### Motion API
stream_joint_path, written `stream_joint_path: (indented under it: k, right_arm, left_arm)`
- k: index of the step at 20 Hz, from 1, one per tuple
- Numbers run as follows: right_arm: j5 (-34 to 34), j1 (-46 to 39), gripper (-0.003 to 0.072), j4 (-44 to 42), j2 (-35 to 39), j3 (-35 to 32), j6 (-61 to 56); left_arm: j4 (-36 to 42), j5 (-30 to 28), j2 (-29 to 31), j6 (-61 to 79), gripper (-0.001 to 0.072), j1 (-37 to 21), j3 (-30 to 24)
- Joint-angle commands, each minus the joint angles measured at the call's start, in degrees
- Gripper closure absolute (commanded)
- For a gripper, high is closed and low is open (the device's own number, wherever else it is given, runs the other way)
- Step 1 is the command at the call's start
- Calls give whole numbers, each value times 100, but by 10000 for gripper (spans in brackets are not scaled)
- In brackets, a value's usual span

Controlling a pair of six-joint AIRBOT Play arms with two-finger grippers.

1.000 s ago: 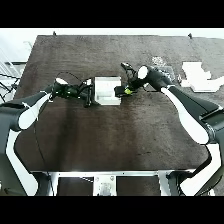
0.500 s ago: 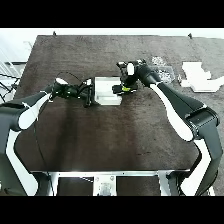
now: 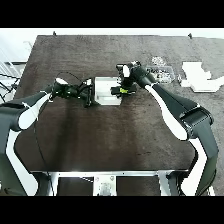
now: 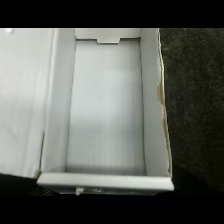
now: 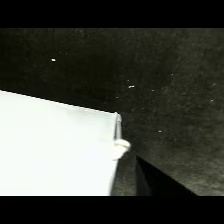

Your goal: Fold the box and place the chain.

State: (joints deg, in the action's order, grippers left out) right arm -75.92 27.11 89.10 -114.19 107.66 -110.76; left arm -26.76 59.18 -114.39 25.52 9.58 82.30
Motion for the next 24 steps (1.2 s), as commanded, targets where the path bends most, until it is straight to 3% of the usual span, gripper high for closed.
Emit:
stream_joint_path:
  k: [1, 9, 13, 16, 18, 24]
  right_arm:
    - [-20, 35, 376, 11, -59, 22, -284]
    - [-24, 46, 494, 9, -76, 22, -525]
    - [-24, 57, 675, 7, -79, 22, -520]
    - [-22, 59, 678, 11, -79, 37, -520]
    - [-28, 55, 464, 11, -72, 83, -520]
    - [-592, 50, 290, 157, -66, 525, -358]
  left_arm:
    - [0, 0, -2, 0, 292, 0, 0]
    - [0, 0, -2, -2, 292, 0, 0]
    - [0, 0, -2, -2, 292, 0, 0]
    - [0, -2, -2, -2, 292, 0, 0]
    - [0, -2, -2, 0, 292, 0, 0]
    - [-2, 0, -2, -2, 292, 0, 0]
